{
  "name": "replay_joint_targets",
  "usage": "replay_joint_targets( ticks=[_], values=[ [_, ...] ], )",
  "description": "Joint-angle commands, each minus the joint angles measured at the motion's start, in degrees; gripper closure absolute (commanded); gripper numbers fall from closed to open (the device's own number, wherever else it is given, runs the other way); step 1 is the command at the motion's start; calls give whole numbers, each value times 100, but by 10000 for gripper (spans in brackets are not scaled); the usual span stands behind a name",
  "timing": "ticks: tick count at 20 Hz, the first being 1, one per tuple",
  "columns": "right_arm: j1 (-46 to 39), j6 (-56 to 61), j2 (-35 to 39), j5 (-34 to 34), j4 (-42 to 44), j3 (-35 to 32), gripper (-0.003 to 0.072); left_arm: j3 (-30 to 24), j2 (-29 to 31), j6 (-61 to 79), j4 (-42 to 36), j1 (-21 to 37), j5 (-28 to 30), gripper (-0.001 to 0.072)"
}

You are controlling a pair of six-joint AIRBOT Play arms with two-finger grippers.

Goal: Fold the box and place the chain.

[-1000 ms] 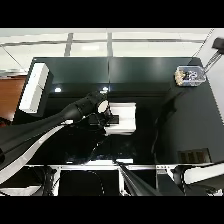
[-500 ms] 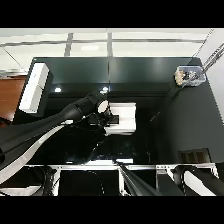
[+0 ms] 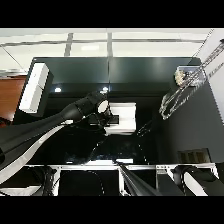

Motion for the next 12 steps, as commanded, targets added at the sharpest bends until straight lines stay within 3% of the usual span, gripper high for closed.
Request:
replay_joint_targets(
  ticks=[1, 12],
  values=[
    [33, -33, 42, 299, 920, -2, 676, 2, 0, 2, 2, 0, -4, 682],
    [39, 66, -240, -146, 2935, -101, 675, 2, 0, 4, 4, 0, 24, 682]
  ],
)
